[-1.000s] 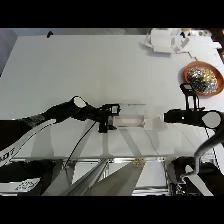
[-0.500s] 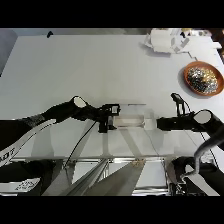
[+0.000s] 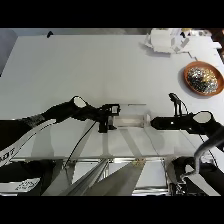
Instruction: Fold the box and place the chain.
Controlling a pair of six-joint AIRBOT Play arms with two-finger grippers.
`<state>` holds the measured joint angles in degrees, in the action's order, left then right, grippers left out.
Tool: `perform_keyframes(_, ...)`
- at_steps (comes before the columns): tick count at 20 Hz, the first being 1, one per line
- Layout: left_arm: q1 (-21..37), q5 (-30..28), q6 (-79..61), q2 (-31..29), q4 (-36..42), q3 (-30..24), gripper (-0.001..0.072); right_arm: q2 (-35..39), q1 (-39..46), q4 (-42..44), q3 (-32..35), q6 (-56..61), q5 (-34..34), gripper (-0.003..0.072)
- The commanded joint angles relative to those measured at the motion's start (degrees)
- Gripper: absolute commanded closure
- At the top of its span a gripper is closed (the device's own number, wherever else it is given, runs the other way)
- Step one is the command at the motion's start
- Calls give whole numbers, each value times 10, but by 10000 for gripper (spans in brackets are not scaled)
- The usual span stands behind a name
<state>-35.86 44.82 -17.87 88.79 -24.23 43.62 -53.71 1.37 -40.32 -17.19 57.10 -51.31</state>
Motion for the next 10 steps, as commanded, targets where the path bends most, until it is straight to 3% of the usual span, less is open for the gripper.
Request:
perform_keyframes(1,0,0,0,0,0,0,565,22,0,33,0,-21,-3,542)
perform_keyframes(2,0,0,0,0,0,0,565,35,0,33,0,-21,-3,478)
perform_keyframes(3,0,0,0,0,0,0,565,47,0,33,0,-21,-3,462)
perform_keyframes(9,0,0,0,0,0,0,565,75,0,56,0,-15,-26,455)
perform_keyframes(10,0,0,0,0,0,0,565,75,0,60,0,-15,-26,406)
